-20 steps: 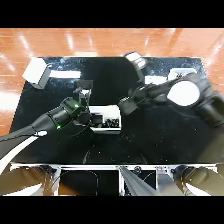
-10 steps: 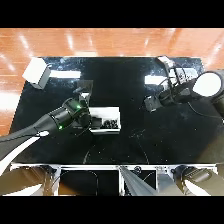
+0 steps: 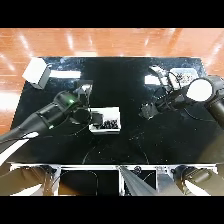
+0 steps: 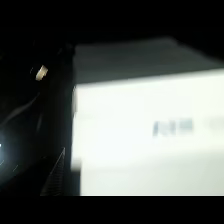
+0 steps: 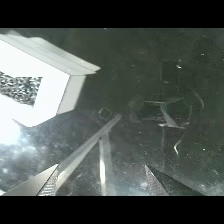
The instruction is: Fold the box and place the chain.
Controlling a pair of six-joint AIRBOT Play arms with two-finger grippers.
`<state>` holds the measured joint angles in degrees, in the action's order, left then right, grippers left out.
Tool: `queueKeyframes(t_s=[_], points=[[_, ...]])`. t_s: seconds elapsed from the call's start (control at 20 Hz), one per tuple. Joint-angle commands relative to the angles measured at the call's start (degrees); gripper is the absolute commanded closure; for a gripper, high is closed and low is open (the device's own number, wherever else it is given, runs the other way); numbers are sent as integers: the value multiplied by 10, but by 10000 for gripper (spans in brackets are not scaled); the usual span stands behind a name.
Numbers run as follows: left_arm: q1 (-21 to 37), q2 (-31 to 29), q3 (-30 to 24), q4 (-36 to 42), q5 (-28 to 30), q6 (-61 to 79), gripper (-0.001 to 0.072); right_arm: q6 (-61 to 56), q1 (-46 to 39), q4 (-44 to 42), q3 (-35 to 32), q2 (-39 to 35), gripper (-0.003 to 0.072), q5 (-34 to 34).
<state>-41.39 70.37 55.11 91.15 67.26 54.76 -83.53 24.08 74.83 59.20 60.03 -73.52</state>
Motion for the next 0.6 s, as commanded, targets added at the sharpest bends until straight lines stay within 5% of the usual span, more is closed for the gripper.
queueKeyframes(t_s=[0.0,0.15,0.35,0.55], points=[[0,-65,-1,-5,118,65,170,-3,1,-27,16,4,48,16],[10,-171,-42,-20,161,68,170,-3,1,-34,88,59,49,13],[120,-311,-118,17,116,142,170,12,1,-48,216,187,48,16],[259,-355,-157,133,127,292,170,262,11,-190,285,278,48,-11]])
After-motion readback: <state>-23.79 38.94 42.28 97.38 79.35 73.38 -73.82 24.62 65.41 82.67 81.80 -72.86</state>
